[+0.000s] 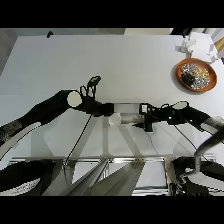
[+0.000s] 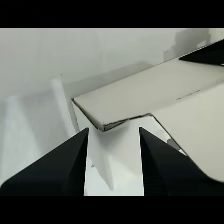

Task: Fold the box and place the chain.

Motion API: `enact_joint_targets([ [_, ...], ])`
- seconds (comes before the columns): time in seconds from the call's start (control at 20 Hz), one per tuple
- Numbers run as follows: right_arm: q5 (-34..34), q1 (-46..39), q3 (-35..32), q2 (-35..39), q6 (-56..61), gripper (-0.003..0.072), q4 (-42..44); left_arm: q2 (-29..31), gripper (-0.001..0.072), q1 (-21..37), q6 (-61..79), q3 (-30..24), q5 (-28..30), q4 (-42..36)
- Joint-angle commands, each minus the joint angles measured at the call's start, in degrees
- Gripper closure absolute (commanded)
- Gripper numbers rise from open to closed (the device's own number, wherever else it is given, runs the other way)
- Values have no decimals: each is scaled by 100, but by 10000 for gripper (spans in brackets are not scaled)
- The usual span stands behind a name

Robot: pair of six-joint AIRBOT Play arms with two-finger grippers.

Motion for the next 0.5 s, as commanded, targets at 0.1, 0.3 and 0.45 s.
enact_joint_targets([
  [0.1,0,2,2,2,0,252,2,-9,358,-319,-1108,227,-334,667],
  [0.3,0,2,2,2,0,252,2,-251,358,-433,-1729,664,-953,1095],
  [0.45,0,2,2,2,0,252,2,-549,358,-570,-1867,890,-1200,1176],
])
